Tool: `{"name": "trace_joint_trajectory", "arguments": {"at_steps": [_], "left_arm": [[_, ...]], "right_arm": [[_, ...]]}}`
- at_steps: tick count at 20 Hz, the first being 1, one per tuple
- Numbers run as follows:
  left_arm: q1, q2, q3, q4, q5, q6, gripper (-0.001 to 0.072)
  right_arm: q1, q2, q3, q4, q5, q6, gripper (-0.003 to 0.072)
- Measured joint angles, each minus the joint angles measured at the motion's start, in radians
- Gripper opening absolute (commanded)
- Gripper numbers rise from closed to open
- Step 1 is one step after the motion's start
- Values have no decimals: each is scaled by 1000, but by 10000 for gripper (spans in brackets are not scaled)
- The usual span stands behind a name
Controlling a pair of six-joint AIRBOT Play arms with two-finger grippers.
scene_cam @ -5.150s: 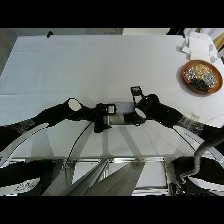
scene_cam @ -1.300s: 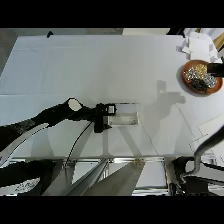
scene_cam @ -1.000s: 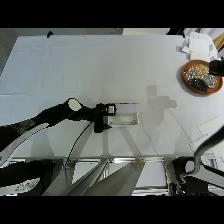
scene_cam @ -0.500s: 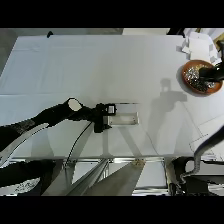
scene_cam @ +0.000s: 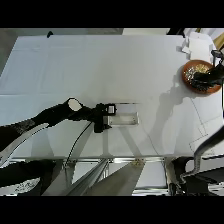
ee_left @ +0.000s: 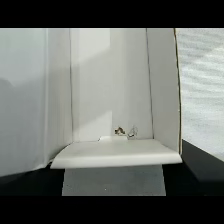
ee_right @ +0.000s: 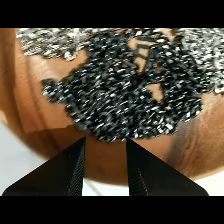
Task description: Fold the box and place the chain.
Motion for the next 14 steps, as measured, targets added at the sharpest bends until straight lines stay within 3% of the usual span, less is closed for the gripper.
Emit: {"name": "trace_joint_trajectory", "arguments": {"at_steps": [11,12,14], "left_arm": [[0,0,0,0,0,0,135],[0,0,0,0,0,0,135],[0,0,0,0,0,0,135]], "right_arm": [[-49,-33,0,103,-26,20,266],[-49,-38,0,112,-27,19,229],[-50,-49,0,126,-26,16,58]]}}
